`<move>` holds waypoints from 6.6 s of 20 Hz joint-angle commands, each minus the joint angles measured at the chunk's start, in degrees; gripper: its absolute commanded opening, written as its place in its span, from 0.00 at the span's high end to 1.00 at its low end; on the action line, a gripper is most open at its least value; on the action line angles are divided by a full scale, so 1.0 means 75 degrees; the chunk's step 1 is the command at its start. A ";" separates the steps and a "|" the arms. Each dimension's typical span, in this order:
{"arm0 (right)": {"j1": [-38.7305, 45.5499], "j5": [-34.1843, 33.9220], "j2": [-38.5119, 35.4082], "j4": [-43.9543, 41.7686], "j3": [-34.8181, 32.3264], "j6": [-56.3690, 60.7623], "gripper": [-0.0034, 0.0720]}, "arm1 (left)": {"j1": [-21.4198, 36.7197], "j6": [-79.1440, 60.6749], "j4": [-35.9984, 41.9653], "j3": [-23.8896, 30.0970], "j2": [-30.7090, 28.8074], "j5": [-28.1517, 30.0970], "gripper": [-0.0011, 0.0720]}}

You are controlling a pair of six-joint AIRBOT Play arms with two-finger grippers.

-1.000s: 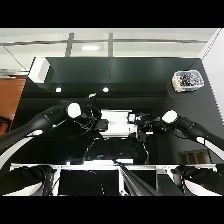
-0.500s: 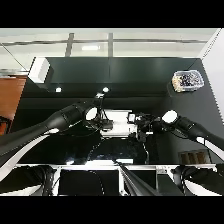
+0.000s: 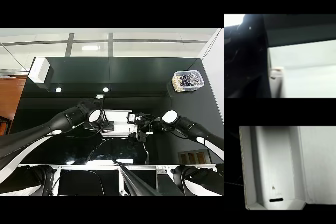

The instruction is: Fold the box and place the chain.

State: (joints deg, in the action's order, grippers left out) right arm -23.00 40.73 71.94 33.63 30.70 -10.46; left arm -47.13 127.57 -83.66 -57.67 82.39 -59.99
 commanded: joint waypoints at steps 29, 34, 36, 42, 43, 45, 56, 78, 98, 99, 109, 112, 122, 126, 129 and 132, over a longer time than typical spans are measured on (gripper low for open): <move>-0.0006 0.0009 0.0006 0.0009 0.0000 -0.0003 0.56 | -0.0125 0.0254 -0.0557 -0.0755 0.0653 -0.0458 0.53; -0.0006 0.0009 0.0006 0.0009 0.0000 -0.0003 0.56 | -0.0125 0.0251 -0.0551 -0.0755 0.0667 -0.0443 0.82; -0.0006 0.0009 0.0006 0.0009 0.0000 -0.0003 0.56 | -0.0128 0.0248 -0.0548 -0.0755 0.0667 -0.0443 0.95; 0.0015 -0.0023 -0.0003 -0.0017 0.0000 0.0102 0.11 | -0.0128 0.0254 -0.0554 -0.0755 0.0659 -0.0691 0.95; 0.0058 0.0006 -0.0055 -0.0003 0.0000 0.0280 0.11 | -0.0128 0.0289 -0.0557 -0.0755 0.0647 -0.0705 0.95; 0.0195 0.0210 -0.0306 0.0041 0.0000 0.0367 0.11 | -0.0149 0.0784 -0.0580 -0.0746 0.0562 -0.0699 0.95; 0.0210 0.0568 -0.0918 0.0889 0.0000 0.0216 0.16 | -0.0271 0.1078 -0.0574 -0.0420 0.0466 -0.0539 0.95; -0.0615 0.0020 -0.0475 -0.0271 -0.0003 0.1588 0.49 | -0.0271 0.1052 -0.0493 -0.0420 0.0466 -0.0466 0.95; 0.2809 0.2681 -0.2786 0.4071 0.0685 1.0759 0.94 | -0.0254 0.1035 -0.0522 -0.0417 0.0469 -0.0498 0.95; 0.3430 0.2326 -0.2850 0.4348 0.0458 1.1739 0.94 | -0.0254 0.1035 -0.0522 -0.0420 0.0469 -0.0495 0.95; 0.3322 0.2314 -0.0609 -0.0606 -0.0886 0.9760 0.94 | -0.0254 0.1032 -0.0522 -0.0417 0.0469 -0.0501 0.95; 0.2725 0.2226 -0.0367 -0.1888 -0.0833 0.8483 0.93 | -0.0254 0.1032 -0.0525 -0.0417 0.0469 -0.0501 0.95; 0.2396 0.3436 -0.0367 -0.1597 0.0079 0.8845 0.24 | -0.0254 0.1029 -0.0522 -0.0420 0.0469 -0.0501 0.95; 0.1635 0.2757 -0.0367 -0.1600 0.0082 0.9256 0.25 | -0.0254 0.1029 -0.0522 -0.0420 0.0469 -0.0510 0.95; 0.0962 0.2165 -0.0367 -0.1472 0.0239 0.9774 0.25 | -0.0254 0.1032 -0.0522 -0.0420 0.0469 -0.0504 0.95; 0.0146 0.1661 -0.0367 -0.0108 0.0702 1.1351 0.25 | -0.0254 0.1032 -0.0519 -0.0420 0.0469 -0.0498 0.95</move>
State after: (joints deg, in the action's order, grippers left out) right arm -16.67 57.67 69.17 25.28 33.61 64.53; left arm -49.06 135.31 -87.57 -60.82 85.86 -63.75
